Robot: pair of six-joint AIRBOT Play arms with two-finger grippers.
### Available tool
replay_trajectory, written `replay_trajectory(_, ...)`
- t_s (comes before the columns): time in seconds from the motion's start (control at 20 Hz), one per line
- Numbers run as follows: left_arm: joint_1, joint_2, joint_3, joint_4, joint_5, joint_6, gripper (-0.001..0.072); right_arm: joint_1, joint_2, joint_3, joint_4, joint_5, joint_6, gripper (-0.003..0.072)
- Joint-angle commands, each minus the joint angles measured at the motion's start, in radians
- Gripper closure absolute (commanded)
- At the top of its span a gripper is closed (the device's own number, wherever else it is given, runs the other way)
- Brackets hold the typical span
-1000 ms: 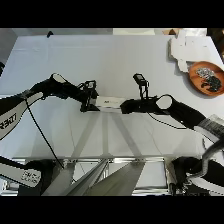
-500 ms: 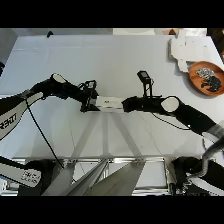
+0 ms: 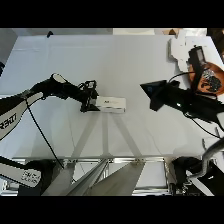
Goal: Fold the box and place the chain.
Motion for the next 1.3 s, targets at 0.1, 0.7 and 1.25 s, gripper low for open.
replay_trajectory(0.1, 0.000, 0.000, 0.000, 0.000, 0.000, -0.001, 0.0378, -0.054, 0.098, 0.002, -0.581, 0.533, 0.294, 0.0674)
replay_trajectory(0.7, 0.000, 0.000, 0.000, 0.000, 0.000, -0.001, 0.0378, -0.054, 0.098, 0.002, -0.893, 0.360, 0.589, 0.0674)
replay_trajectory(1.25, 0.000, 0.002, 0.000, -0.006, -0.004, -0.015, 0.0710, -0.054, 0.098, 0.002, -0.893, 0.360, 0.589, 0.0674)
